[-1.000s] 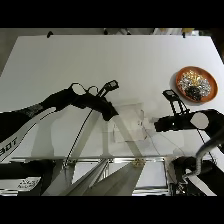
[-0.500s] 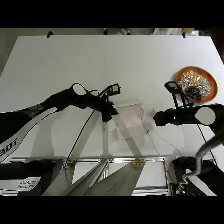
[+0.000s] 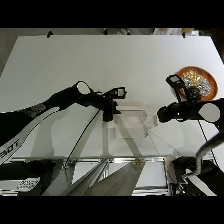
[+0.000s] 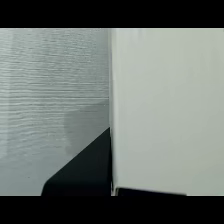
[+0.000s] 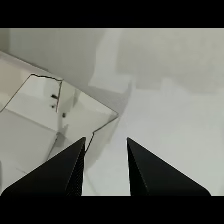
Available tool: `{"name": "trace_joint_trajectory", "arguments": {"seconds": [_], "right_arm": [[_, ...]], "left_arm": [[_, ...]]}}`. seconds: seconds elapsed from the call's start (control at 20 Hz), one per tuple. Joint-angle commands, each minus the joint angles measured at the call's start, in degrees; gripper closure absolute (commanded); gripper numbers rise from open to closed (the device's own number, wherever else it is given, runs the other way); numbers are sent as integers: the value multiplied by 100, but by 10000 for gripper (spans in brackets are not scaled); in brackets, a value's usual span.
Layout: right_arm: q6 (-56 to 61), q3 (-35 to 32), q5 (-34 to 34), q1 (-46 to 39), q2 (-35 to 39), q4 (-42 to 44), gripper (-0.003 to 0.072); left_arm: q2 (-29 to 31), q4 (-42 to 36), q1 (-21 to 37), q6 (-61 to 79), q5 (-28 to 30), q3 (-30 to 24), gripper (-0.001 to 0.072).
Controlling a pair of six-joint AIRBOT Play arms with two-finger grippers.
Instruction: Fold the box and place the chain.
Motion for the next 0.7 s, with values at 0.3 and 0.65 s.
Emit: {"name": "trace_joint_trajectory", "arguments": {"seconds": [0.3, 0.65], "right_arm": [[-310, 11, 17, 4, 2, -162, 389], [-468, 11, 20, 4, 2, -160, 390]], "left_arm": [[-39, 387, -35, -42, 153, 59, 705], [-87, 393, -35, -22, 177, 59, 699]]}}
